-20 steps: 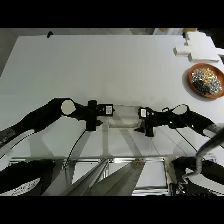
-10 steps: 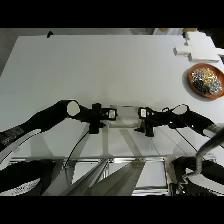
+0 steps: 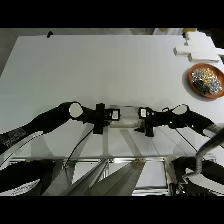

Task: Fold the box and place the chain.

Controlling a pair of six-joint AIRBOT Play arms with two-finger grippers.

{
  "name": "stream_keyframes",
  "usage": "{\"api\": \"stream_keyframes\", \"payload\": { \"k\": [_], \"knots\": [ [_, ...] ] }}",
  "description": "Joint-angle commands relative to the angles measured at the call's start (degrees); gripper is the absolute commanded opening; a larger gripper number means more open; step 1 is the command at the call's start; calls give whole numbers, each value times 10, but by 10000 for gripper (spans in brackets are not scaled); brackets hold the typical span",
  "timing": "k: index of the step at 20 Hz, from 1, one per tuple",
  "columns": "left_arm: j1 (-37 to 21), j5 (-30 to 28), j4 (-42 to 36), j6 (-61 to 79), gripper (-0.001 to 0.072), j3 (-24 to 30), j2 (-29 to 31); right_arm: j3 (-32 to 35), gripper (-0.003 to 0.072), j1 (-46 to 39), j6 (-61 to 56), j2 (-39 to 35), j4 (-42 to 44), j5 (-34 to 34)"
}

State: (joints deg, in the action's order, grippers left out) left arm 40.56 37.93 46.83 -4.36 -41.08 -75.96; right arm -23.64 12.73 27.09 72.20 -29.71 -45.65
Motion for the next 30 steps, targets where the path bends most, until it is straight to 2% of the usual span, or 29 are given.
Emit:
{"api": "stream_keyframes", "payload": {
  "k": [1, 3, 5, 7, 8, 9, 11, 13, 15, 17, 19, 21, 24, 30],
  "knots": [
    [14, -18, -38, 18, 135, 0, -8, 0, 326, 0, 0, -1, 0, 0],
    [21, -31, -51, 18, 185, 0, -15, 0, 326, 0, 0, -1, 0, 0],
    [25, -41, -57, 17, 448, 0, -15, 0, 326, 0, 0, -1, 0, 0],
    [25, -40, -57, 14, 466, 0, -14, 0, 326, 0, 0, -1, 0, 0],
    [25, -37, -57, 14, 461, 0, -14, 0, 326, 0, 0, -1, 0, 0],
    [25, -32, -57, 13, 410, 0, -12, 0, 326, 0, 0, -1, 0, 0],
    [24, -12, -50, 0, 189, 0, 1, 0, 326, 0, 0, -1, 0, 0],
    [18, 0, 7, -133, 3, 0, 33, 0, 326, 0, 0, -1, 0, 0],
    [2, 21, 113, -316, 6, 0, 74, 0, 326, 0, 0, -1, 0, 0],
    [-19, 74, 204, -480, 6, 0, 120, 0, 326, 0, 0, -1, 0, 0],
    [-41, 129, 255, -633, 5, 0, 162, 0, 326, 0, 0, -1, 0, 0],
    [-73, 155, 292, -782, 5, 3, 186, 0, 326, 0, 0, -1, 0, 0],
    [-116, 120, 272, -927, 6, 32, 172, 0, 326, 0, 0, -1, 0, 0],
    [-106, 78, 167, -922, 9, 47, 58, 0, 326, 0, 0, -1, 0, 0]
  ]
}}
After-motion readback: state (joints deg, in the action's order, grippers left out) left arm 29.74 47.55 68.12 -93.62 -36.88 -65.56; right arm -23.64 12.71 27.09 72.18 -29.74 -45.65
